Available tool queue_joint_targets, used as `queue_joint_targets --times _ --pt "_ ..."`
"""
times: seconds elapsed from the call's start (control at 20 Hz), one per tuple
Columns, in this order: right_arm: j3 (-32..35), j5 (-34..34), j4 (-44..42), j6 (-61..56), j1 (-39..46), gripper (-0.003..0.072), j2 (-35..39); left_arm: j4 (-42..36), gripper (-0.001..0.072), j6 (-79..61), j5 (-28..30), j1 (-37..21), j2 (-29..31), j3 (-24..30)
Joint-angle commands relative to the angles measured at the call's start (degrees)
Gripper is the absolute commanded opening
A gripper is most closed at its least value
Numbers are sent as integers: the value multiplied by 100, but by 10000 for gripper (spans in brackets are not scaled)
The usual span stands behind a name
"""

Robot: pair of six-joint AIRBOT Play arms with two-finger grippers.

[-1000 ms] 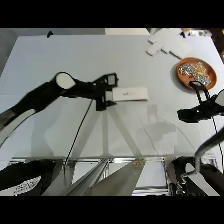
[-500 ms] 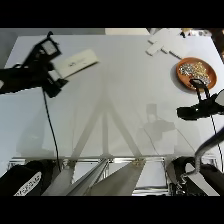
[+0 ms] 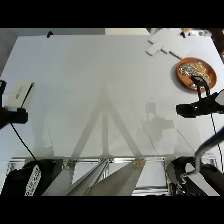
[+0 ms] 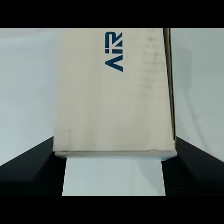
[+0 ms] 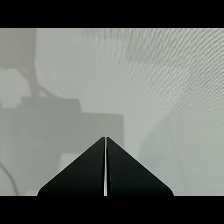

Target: Fold the box and place the chain.

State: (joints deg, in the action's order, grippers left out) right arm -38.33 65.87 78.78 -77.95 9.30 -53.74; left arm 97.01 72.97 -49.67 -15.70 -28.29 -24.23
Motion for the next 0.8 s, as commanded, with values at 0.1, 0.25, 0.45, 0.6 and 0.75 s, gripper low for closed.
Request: queue_joint_targets --times 0.1,0.25,0.45,0.6,0.75 --pt "-4 -79 -125 0 4 21 -2 136 7 273 555 -896 448 1180" --pt "-4 -81 -129 0 4 21 -2 44 5 254 529 -949 310 1283" --pt "-4 -79 -146 0 4 21 -2 -994 3 -874 525 -946 166 1285" --pt "-4 -79 -149 0 4 21 -2 -1366 3 -1261 481 -949 155 1285" --pt "-4 -79 -151 0 4 21 -2 -1364 5 -1261 468 -949 155 1287"
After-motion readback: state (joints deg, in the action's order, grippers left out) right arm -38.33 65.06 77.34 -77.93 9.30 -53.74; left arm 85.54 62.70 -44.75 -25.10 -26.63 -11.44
